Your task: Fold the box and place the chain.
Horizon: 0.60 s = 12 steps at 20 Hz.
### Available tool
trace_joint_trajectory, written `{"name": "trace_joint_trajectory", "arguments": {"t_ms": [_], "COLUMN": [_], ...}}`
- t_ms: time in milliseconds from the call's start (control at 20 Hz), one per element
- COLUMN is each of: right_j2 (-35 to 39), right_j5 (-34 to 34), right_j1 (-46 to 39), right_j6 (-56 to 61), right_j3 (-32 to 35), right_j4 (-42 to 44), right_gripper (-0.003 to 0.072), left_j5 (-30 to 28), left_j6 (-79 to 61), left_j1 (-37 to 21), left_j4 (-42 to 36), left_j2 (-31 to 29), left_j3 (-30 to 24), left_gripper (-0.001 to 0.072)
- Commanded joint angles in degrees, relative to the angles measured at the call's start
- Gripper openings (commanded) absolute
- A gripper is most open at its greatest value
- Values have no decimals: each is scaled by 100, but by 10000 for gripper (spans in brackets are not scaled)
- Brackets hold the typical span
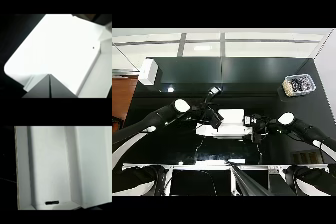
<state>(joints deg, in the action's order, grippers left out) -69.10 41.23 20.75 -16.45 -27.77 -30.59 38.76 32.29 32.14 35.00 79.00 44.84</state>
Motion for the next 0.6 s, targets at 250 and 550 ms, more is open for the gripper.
{"name": "trace_joint_trajectory", "arguments": {"t_ms": [250,550], "right_j2": [-2,-2], "right_j5": [-13,-13], "right_j1": [7,7], "right_j6": [13,13], "right_j3": [0,0], "right_j4": [9,9], "right_gripper": [229,229], "left_j5": [313,1161], "left_j6": [951,1521], "left_j1": [42,-420], "left_j4": [1700,2291], "left_j2": [133,-837], "left_j3": [671,857], "left_gripper": [29,29]}}
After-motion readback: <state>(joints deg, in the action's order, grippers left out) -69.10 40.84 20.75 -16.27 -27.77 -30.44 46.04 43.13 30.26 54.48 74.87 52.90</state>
